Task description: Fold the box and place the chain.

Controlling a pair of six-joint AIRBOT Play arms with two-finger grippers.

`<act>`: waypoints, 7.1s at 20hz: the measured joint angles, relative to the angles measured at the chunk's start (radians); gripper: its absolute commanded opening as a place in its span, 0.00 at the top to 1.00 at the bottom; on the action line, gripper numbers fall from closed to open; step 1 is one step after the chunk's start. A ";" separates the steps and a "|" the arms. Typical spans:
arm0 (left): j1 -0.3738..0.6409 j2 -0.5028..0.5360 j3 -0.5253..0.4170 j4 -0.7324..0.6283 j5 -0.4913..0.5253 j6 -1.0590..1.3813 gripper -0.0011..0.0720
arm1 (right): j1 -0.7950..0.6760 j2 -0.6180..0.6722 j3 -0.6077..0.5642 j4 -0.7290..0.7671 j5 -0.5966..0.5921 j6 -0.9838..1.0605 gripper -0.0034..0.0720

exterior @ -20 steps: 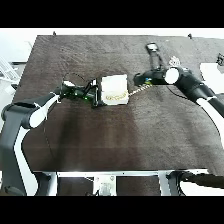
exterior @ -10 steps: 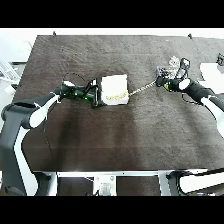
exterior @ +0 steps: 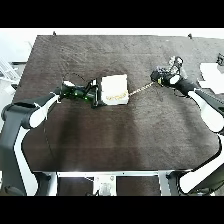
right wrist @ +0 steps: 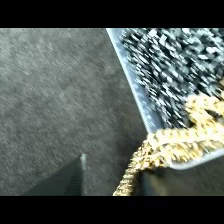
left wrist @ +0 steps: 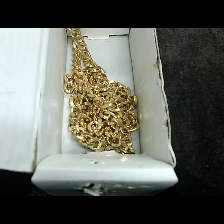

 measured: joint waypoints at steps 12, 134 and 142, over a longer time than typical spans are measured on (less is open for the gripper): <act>0.000 0.000 0.000 0.000 0.000 0.000 0.57 | -0.029 -0.003 0.035 0.007 0.038 0.030 0.95; 0.000 0.000 0.000 0.000 0.001 0.000 0.57 | 0.388 0.625 0.112 0.216 0.322 -0.606 0.95; 0.000 0.000 0.000 0.000 0.000 0.000 0.57 | 0.392 0.557 -0.087 0.235 0.301 -0.605 0.95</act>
